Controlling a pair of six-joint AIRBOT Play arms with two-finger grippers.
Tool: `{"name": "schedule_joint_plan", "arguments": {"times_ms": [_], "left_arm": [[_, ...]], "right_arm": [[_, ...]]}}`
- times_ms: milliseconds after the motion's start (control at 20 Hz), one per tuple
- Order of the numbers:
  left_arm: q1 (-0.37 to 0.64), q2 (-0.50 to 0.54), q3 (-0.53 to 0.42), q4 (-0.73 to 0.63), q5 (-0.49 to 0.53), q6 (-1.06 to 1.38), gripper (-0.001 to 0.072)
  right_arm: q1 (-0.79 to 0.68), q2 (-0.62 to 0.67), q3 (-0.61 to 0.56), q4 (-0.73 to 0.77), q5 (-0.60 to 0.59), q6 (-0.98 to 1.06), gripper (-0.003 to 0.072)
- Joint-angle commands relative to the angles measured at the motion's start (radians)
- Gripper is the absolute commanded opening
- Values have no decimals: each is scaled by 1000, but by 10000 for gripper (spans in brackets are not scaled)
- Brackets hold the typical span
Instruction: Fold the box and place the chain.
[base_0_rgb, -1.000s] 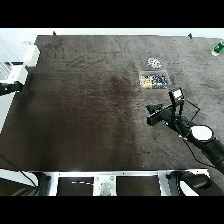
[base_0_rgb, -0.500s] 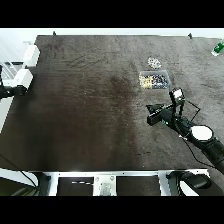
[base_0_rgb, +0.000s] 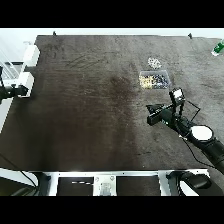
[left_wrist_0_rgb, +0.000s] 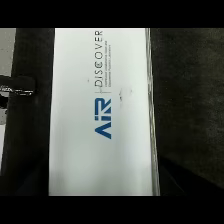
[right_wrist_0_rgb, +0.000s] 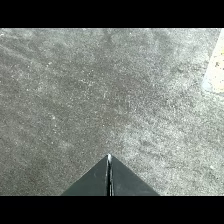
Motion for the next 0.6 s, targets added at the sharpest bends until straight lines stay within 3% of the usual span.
{"name": "schedule_joint_plan", "arguments": {"times_ms": [0, 250, 500, 550], "left_arm": [[0, 0, 1, 3, -7, 2, 719], [1, 75, 2, 73, -24, -31, 720], [2, 257, 3, 150, -116, -111, 718], [2, 302, 3, 148, -135, -116, 594]], "right_arm": [[1, 0, 0, 3, 0, 0, 18], [1, 1, 0, 6, 0, 0, 18], [0, 12, 8, 17, 0, 1, 19], [1, 29, 14, 42, -6, 0, 19]]}}
